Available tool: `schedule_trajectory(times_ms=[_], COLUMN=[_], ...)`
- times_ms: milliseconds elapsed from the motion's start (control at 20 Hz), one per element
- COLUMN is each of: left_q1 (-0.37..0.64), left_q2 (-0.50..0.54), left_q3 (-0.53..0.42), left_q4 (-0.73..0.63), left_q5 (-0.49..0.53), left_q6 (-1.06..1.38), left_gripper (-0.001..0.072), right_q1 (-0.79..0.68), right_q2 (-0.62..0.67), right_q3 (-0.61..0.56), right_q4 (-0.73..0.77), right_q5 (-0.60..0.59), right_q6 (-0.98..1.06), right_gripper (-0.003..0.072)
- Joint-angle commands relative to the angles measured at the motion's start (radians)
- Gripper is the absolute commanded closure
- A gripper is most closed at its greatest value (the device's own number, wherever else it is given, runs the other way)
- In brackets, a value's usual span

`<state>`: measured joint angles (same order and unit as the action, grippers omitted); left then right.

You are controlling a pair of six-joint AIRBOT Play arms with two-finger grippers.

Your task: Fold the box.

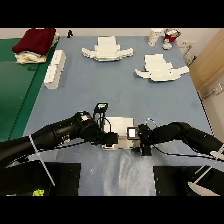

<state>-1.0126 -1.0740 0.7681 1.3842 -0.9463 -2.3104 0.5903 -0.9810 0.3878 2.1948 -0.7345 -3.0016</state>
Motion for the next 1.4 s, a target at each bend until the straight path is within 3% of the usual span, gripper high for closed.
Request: schedule_trajectory(times_ms=[0, 200, 450, 1200, 1250, 1300, 1350], left_q1=[-0.004, -0.005, -0.063, -0.073, -0.082, -0.095, -0.109], left_q2=[-0.029, -0.092, -0.149, -0.167, -0.167, -0.167, -0.167], left_q3=[0.016, 0.042, 0.089, 0.087, 0.087, 0.087, 0.087], left_q4=[0.024, 0.036, 0.169, 0.201, 0.211, 0.226, 0.241], left_q5=[-0.025, -0.054, -0.084, -0.068, -0.07, -0.067, -0.065], left_q6=[-0.068, -0.105, -0.277, -0.325, -0.324, -0.323, -0.324], left_gripper=[0.0305, 0.0306, 0.0306, 0.0315, 0.0489, 0.0558, 0.0558], right_q1=[0.0, 0.0, 0.0, 0.0, 0.0, 0.0, 0.0], right_q2=[0.001, 0.001, 0.001, 0.001, 0.001, 0.001, 0.001], right_q3=[0.0, 0.0, 0.0, 0.0, 0.0, 0.0, 0.0], right_q4=[0.0, 0.0, 0.0, 0.0, 0.0, 0.0, 0.0], right_q5=[0.0, 0.0, 0.0, 0.0, 0.0, 0.0, 0.0], right_q6=[0.0, 0.0, 0.0, 0.0, 0.0, 0.0, 0.0], right_gripper=[0.0177, 0.0177, 0.0177, 0.0177, 0.0177, 0.0177, 0.0177])
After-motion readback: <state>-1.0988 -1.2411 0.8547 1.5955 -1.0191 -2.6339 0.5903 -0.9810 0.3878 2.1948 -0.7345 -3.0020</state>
